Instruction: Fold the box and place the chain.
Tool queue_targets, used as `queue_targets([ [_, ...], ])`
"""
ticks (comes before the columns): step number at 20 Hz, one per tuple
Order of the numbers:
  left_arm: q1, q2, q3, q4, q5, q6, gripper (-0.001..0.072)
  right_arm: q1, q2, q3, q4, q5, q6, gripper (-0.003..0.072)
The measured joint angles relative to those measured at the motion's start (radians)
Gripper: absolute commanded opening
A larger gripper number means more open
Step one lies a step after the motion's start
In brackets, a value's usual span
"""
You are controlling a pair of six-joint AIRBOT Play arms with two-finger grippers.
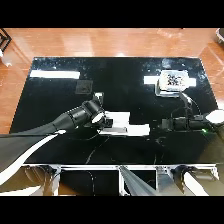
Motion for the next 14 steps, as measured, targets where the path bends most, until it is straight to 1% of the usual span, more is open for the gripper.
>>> queue_targets([
  [3, 0.003, 0.0, 0.0, 0.0, 0.011, 0.012, 0.0022, -0.01, -0.034, -0.037, 0.0, 0.021, 0.085, 0.0023],
  [6, 0.006, 0.0, 0.0, -0.002, 0.015, 0.03, 0.0023, 0.004, -0.096, -0.052, 0.02, -0.007, 0.145, 0.0023],
  [9, 0.007, 0.0, 0.0, -0.006, 0.014, 0.042, 0.0023, 0.04, -0.169, -0.057, 0.09, -0.045, 0.172, 0.0023],
  [13, 0.008, 0.0, 0.0, -0.017, 0.015, 0.052, 0.0023, 0.135, -0.251, -0.06, 0.218, -0.11, 0.161, 0.0025],
  [14, 0.008, 0.0, 0.0, -0.018, 0.015, 0.052, 0.0023, 0.16, -0.263, -0.059, 0.249, -0.126, 0.152, 0.0108],
])
